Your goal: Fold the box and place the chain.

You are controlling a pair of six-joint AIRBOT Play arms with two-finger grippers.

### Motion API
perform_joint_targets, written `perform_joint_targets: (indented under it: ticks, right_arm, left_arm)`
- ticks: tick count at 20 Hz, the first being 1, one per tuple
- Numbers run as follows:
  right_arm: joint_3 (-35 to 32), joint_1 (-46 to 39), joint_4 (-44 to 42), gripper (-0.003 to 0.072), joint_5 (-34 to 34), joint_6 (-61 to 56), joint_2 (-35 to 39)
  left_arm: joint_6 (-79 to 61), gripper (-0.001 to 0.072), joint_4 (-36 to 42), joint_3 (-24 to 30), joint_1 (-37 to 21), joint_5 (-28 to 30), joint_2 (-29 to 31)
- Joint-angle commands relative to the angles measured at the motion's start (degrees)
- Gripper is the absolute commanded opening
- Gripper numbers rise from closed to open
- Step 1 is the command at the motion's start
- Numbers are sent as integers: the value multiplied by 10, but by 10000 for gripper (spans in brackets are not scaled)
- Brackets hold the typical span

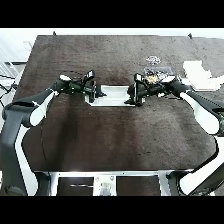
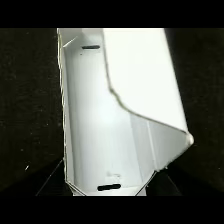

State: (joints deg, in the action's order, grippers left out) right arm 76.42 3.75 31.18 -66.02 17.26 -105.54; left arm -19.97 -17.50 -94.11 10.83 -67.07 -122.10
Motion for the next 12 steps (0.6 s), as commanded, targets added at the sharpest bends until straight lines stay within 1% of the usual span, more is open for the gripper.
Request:
perform_joint_targets:
  ticks: [1, 4, 9, 12]
  right_arm:
    - [6, 0, 9, 644, -16, 7, -14]
    - [10, 0, 10, 644, -16, 15, -25]
    - [43, 2, 10, 647, -22, 22, -50]
    - [50, 2, 10, 720, -22, 30, -54]
  left_arm:
    - [0, 19, 0, 0, 0, 0, 0]
    - [0, 19, 0, 0, 0, 0, 0]
    - [0, 19, 0, 0, 0, 0, 0]
    - [0, 19, 0, 0, 0, 0, 0]
